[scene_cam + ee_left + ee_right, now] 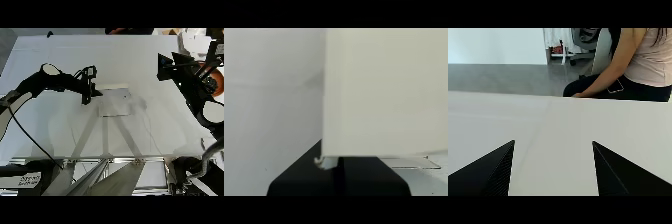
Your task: Fold the box and place the chain.
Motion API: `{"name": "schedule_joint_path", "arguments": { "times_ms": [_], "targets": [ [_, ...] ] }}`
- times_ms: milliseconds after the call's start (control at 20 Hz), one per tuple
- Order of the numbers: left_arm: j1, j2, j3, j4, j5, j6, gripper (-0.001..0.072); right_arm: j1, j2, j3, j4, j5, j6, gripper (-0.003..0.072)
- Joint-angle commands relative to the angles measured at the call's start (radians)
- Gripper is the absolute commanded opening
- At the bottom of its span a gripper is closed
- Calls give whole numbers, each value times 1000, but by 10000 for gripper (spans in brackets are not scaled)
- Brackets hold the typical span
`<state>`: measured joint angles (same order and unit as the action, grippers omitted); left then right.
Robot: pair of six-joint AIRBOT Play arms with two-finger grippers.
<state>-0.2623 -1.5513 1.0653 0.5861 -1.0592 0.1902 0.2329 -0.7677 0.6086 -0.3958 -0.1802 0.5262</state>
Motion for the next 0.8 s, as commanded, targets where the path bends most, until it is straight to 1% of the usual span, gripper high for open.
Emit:
{"name": "schedule_joint_path", "arguments": {
  "times_ms": [0, 50, 100, 200, 250, 300, 450, 550, 650, 750],
  "targets": [
    [9, -37, 16, 17, 27, -24, 1, 0, 1, 1, 0, -1, -5, 538],
    [17, -39, 35, 24, 24, -43, 1, 0, 1, 1, 0, 0, -5, 538],
    [29, -43, 68, 30, -5, -64, 0, 0, 1, 1, 0, 0, -5, 538],
    [57, -61, 148, 57, -117, -77, 0, 0, 1, 1, 0, 0, -5, 538],
    [65, -67, 178, 77, -145, -86, 0, 0, 1, 1, 0, 1, -5, 537],
    [65, -68, 195, 105, -150, -86, 1, 0, 1, 1, 1, 2, -5, 537],
    [48, -82, 200, 171, -151, -84, 1, 0, 1, 1, 1, 8, -4, 537],
    [42, -114, 200, 160, -149, -85, 1, 0, 1, 1, 4, 8, -4, 537],
    [41, -151, 200, 112, -149, -81, 2, 0, 1, 1, 4, 14, -4, 537],
    [39, -177, 200, 100, -134, -40, 2, 0, 1, 1, 4, 27, -4, 536]
  ]
}}
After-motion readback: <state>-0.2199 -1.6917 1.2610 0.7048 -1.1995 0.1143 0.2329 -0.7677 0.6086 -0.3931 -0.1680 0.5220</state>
